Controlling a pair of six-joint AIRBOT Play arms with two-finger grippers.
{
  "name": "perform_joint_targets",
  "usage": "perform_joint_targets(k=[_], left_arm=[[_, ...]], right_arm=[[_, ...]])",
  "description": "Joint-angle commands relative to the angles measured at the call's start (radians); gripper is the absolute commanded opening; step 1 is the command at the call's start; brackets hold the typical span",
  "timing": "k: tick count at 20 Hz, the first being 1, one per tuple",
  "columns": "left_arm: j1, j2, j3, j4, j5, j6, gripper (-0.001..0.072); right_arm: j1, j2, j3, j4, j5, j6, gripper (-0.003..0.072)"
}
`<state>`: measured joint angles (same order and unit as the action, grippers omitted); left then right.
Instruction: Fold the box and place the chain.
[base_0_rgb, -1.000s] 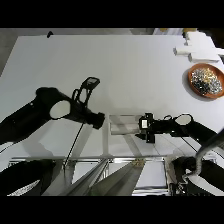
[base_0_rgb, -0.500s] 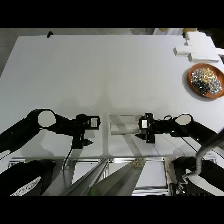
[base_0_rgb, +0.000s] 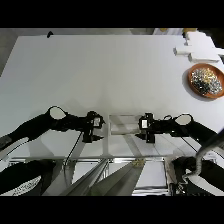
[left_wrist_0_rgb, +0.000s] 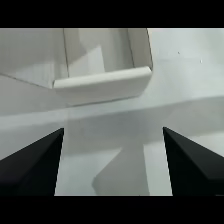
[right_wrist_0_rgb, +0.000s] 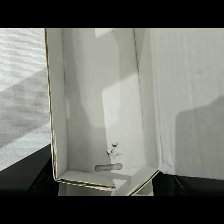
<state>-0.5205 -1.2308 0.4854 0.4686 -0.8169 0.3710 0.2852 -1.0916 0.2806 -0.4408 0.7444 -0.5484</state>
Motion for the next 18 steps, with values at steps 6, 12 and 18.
perform_joint_targets(k=[6, 12, 18], left_arm=[[-0.058, -0.113, 0.04, -0.065, 0.031, -0.081, 0.0698], [-0.079, -0.121, 0.062, -0.096, 0.05, -0.084, 0.0698], [-0.086, -0.178, 0.103, -0.095, 0.051, -0.092, 0.0698]], right_arm=[[-0.001, 0.001, 0.0, 0.0, 0.0, 0.0, 0.0296], [0.0, 0.001, 0.0, 0.0, 0.0, 0.0, 0.0296], [0.0, 0.001, 0.0, 0.001, 0.0, 0.0, 0.0296]])
